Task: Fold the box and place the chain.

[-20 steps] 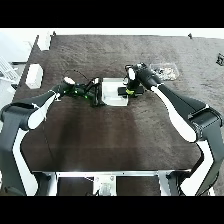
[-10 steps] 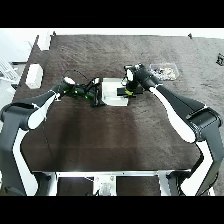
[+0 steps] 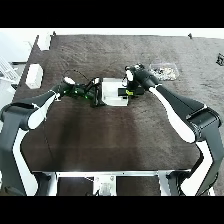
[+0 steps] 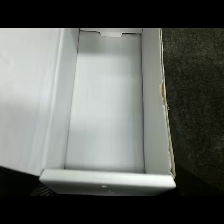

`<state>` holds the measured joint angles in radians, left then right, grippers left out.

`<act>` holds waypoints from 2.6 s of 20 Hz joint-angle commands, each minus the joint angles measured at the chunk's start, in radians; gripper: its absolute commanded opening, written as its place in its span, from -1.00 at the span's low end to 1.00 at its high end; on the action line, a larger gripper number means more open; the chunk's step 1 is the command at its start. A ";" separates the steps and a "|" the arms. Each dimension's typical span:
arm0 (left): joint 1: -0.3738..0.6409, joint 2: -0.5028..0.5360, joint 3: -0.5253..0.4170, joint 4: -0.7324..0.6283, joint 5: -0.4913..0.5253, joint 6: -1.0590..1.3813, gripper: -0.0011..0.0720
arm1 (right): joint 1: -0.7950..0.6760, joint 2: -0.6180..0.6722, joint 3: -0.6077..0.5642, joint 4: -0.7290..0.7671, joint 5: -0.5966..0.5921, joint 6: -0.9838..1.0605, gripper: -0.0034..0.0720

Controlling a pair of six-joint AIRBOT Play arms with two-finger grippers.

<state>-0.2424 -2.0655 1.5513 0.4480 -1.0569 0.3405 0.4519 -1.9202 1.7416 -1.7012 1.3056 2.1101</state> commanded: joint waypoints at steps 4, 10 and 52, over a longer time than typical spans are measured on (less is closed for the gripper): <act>0.000 0.000 0.000 0.000 0.001 0.000 -0.02 | -0.005 0.054 0.002 0.010 -0.010 -0.001 0.23; 0.000 0.000 0.000 0.000 0.001 0.000 -0.02 | -0.009 0.201 0.022 0.027 -0.021 -0.207 0.23; 0.000 0.000 0.000 -0.007 0.001 0.000 -0.02 | -0.567 -0.081 0.280 0.428 -0.261 -0.846 -0.89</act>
<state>-0.2424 -2.0655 1.5509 0.4412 -1.0561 0.3408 -0.1150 -2.0453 2.0148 -1.2461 1.0374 1.2480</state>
